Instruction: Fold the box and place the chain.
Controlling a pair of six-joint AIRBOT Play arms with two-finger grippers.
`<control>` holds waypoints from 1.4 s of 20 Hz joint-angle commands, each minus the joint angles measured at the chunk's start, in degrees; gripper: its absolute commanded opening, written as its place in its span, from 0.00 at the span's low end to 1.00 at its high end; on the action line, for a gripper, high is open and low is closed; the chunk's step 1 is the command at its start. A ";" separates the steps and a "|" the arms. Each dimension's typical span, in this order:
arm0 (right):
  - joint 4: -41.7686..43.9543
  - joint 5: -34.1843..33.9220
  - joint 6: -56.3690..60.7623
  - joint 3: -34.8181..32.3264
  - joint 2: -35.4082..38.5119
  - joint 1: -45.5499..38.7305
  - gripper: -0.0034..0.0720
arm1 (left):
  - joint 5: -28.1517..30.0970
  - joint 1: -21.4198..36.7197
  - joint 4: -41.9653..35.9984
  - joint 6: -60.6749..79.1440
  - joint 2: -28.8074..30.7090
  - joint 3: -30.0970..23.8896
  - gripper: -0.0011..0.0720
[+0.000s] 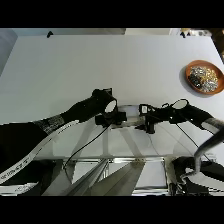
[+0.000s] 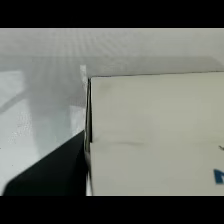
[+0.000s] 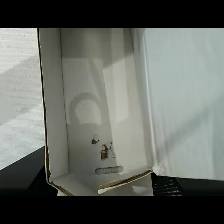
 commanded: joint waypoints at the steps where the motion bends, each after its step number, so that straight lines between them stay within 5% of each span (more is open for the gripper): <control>1: 0.02 0.02 0.00 0.04 0.02 0.00 0.41 | -0.22 -0.46 1.42 -2.89 -0.52 0.13 0.35; 3: 0.00 0.02 0.00 0.04 0.02 0.00 0.41 | -0.42 -0.46 1.44 -4.92 -0.52 0.13 0.35; 7: 0.02 0.02 0.00 0.04 0.02 0.00 0.41 | -0.92 -0.46 1.42 -7.28 -0.52 0.13 0.01; 11: 0.02 0.02 0.00 0.04 0.02 0.00 0.41 | -2.38 -0.46 1.44 -7.63 -0.46 0.13 0.06; 14: 0.02 0.02 0.00 0.04 0.02 0.00 0.41 | -2.38 0.11 0.52 -6.56 0.00 0.13 0.46; 15: 0.00 0.02 0.00 0.04 0.02 0.00 0.41 | -2.43 0.46 0.52 -5.66 0.57 0.13 0.49; 24: 0.02 0.00 0.00 0.04 0.02 0.00 0.41 | -3.04 -0.17 1.60 -1.97 -0.57 -0.76 0.48; 28: 0.00 0.02 0.00 0.04 0.02 0.00 0.41 | -2.95 -0.46 1.36 -1.42 -0.76 -0.85 0.21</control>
